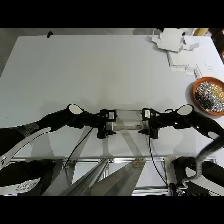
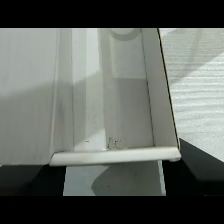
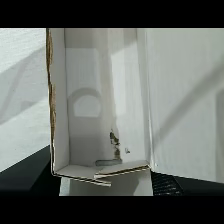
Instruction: Fold the box and place the chain.
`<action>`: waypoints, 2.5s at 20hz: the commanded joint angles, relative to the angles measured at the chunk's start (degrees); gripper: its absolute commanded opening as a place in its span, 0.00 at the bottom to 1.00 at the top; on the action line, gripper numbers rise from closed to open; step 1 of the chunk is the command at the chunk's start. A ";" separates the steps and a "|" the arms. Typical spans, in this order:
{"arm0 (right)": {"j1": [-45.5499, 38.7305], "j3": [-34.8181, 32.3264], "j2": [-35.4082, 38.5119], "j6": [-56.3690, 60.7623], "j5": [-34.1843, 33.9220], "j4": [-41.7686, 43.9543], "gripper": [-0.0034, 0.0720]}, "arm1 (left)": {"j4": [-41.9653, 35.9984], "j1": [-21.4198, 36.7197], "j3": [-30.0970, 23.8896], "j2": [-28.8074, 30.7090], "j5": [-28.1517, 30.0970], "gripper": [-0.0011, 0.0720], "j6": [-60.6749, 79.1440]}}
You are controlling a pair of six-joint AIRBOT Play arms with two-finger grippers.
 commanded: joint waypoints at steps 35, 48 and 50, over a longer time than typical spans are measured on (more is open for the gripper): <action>4.24 11.91 -1.95 41.88 -8.22 -0.31 0.07 | 0.02 -0.02 -0.04 0.00 -0.09 0.47 0.02; 2.05 11.91 19.74 40.63 7.93 -25.73 0.07 | 0.04 -0.02 -0.04 0.00 -0.09 0.47 0.02; 2.05 11.45 20.02 39.08 11.98 -32.24 0.08 | 0.02 -0.02 -0.04 0.00 -0.09 0.47 0.02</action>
